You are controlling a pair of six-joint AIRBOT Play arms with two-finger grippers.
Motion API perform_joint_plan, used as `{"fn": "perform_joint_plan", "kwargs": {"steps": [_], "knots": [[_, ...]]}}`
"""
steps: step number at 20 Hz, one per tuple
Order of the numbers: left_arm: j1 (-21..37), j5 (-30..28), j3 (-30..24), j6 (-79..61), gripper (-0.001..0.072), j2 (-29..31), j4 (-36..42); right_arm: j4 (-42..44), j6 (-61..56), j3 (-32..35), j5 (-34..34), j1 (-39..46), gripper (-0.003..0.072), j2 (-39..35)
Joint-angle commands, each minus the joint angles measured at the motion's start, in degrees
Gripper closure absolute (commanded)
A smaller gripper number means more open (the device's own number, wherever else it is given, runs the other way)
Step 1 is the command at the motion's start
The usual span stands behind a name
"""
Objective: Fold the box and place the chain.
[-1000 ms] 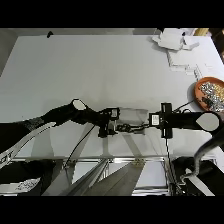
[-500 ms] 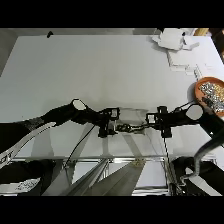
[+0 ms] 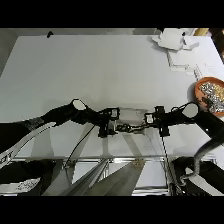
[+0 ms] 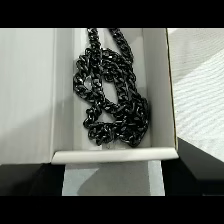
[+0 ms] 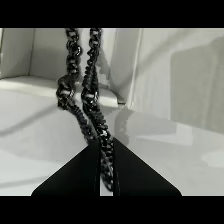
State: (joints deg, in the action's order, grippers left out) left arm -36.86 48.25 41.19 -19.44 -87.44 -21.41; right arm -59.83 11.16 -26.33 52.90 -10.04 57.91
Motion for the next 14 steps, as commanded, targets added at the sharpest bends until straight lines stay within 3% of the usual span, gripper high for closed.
{"fn": "perform_joint_plan", "kwargs": {"steps": [1, 4, 7, 10, 14], "knots": [[0.04, -0.02, 0.0, 0.0, 0.0437, 0.04, -0.02, -5.01, -7.91, 0.0, 4.13, -0.02, 0.0667, -7.15], [0.04, -0.02, 0.0, 0.0, 0.0437, 0.04, -0.02, -1.73, -9.7, 0.0, 8.11, -0.02, 0.0667, -16.33], [0.04, -0.02, 0.0, 0.0, 0.0437, 0.02, -0.02, 13.22, -9.03, 0.0, 7.02, -0.07, 0.0667, -22.27], [0.04, -0.02, 0.0, 0.0, 0.0437, 0.02, -0.02, 25.97, -5.73, 0.0, 3.76, -4.46, 0.0667, -22.99], [0.04, -0.02, 0.0, 0.0, 0.0437, 0.04, -0.02, 25.55, -5.77, 0.02, -5.79, -16.28, 0.0667, -21.33]]}}
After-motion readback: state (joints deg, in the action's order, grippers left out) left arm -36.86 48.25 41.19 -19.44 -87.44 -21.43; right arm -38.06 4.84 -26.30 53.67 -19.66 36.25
